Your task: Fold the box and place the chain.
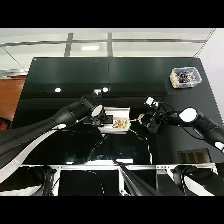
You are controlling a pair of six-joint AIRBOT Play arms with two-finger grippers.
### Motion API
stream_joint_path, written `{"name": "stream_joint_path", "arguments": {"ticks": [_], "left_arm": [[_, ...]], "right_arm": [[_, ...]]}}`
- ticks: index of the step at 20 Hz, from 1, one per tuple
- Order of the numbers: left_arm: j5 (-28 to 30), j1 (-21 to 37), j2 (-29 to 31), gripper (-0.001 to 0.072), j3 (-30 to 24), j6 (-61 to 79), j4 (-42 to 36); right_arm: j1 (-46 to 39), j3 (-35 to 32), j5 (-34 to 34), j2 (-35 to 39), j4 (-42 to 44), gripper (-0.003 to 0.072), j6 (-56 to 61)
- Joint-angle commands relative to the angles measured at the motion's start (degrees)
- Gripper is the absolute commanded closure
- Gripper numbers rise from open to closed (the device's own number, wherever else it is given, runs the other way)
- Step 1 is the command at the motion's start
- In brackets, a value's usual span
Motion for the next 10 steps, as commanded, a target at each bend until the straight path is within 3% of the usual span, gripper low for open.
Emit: {"name": "stream_joint_path", "arguments": {"ticks": [1, 4, 10], "left_arm": [[0.0, 0.0, 0.0, 0.0679, 0.0, 0.0, 0.0], [0.0, 0.0, 0.0, 0.0679, 0.0, 0.0, 0.0], [0.0, 0.0, 0.0, 0.0679, 0.0, 0.0, 0.0]], "right_arm": [[0.2, -0.4, -3.1, -3.3, 5.7, -0.0011, -8.6], [0.2, -0.4, -3.3, -5.6, 10.3, -0.0011, -16.7], [0.2, -0.1, -6.1, -6.6, 10.5, -0.0011, -17.0]]}}
